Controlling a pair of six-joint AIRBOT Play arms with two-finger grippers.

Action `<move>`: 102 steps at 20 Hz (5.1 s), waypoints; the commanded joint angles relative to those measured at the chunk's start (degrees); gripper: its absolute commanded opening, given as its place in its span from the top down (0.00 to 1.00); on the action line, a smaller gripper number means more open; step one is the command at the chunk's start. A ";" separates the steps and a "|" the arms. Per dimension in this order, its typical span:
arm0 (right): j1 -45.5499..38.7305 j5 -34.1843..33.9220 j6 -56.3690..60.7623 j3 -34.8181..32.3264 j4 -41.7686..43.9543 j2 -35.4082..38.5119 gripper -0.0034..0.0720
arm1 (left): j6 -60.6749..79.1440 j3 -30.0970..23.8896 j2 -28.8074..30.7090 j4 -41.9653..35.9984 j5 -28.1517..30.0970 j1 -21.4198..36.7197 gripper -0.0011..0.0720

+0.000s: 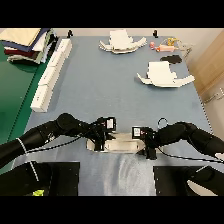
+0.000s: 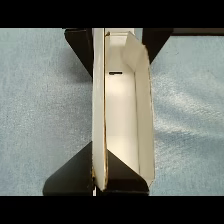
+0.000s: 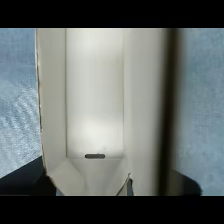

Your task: Fold the box.

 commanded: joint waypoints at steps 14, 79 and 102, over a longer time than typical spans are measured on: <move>0.07 0.35 0.02 -0.07 -1.09 -0.39 0.16 | 0.02 0.07 -0.02 0.02 -0.02 -0.02 0.97; 0.07 0.35 0.02 -0.07 -1.09 -0.39 0.16 | -81.42 13.99 -16.35 -0.26 -19.26 12.70 0.97; 0.07 0.35 0.02 -0.07 -1.09 -0.39 0.16 | -69.92 17.27 -12.52 -0.02 -18.05 9.64 0.97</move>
